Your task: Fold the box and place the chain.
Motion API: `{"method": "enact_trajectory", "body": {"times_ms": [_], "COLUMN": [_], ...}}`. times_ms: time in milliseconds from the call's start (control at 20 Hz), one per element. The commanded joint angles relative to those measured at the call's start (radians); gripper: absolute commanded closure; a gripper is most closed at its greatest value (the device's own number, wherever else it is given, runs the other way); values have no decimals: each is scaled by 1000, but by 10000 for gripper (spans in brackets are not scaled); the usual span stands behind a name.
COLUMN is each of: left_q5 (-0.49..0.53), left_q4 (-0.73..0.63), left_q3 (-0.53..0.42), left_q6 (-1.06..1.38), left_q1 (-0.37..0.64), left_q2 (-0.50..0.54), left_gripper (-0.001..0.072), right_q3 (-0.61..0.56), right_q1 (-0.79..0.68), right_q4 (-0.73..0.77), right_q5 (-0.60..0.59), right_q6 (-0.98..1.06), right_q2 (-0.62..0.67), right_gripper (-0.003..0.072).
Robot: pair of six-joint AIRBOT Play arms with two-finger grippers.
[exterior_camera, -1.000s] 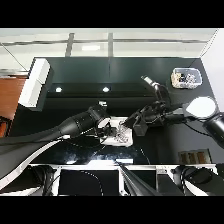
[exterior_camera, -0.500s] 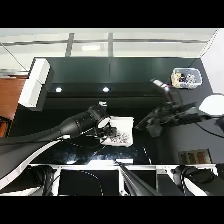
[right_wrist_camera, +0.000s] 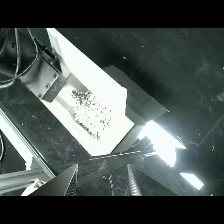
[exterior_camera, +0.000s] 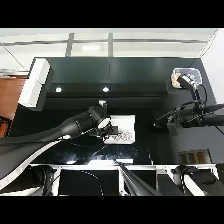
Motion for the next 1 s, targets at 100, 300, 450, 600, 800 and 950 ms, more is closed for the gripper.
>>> {"method": "enact_trajectory", "body": {"times_ms": [100,300,450,600,800,950], "left_q5": [13,-101,-266,-334,-116,142], "left_q4": [1,28,117,126,62,-251], "left_q3": [16,108,119,91,-50,-312], "left_q6": [-19,207,406,653,827,1048], "left_q1": [2,1,6,40,185,427], "left_q2": [1,28,132,276,542,733], "left_gripper": [239,227,227,227,227,227], "right_q3": [1,1,1,1,1,1], "right_q1": [-12,-12,-12,-12,-12,-12], "right_q4": [-3,-3,-3,-2,-2,-2], "right_q5": [-5,-3,-4,-4,-4,-10], "right_q6": [-10,-11,-10,4,60,63], "right_q2": [6,6,6,6,6,6], "right_gripper": [308,308,308,308,308,308]}}
